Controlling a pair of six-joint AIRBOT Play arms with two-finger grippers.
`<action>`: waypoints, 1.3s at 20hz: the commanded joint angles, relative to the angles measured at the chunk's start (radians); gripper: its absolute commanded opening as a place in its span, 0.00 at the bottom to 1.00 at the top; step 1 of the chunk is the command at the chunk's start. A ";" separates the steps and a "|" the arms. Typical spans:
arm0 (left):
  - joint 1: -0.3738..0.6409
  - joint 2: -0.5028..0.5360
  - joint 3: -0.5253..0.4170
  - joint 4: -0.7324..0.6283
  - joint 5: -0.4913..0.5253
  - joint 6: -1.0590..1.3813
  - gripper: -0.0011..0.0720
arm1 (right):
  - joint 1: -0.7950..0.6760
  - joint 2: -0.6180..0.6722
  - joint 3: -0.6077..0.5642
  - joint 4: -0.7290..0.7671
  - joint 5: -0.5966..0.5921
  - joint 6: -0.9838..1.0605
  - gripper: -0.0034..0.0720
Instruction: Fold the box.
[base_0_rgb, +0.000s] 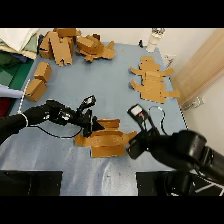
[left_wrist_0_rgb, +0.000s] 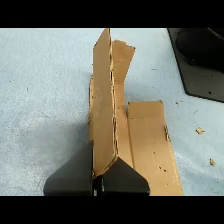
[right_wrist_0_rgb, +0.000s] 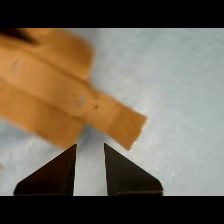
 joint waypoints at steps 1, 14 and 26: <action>0.001 0.001 0.000 0.000 0.000 0.000 0.03 | 0.272 0.077 -0.127 -0.133 0.017 0.015 0.40; 0.001 0.001 0.000 0.000 0.000 0.000 0.03 | 0.401 -0.227 -0.208 -0.331 0.378 -0.029 0.65; 0.001 0.001 0.000 -0.002 0.000 0.000 0.03 | 0.401 -0.321 -0.208 -0.474 0.378 0.025 0.65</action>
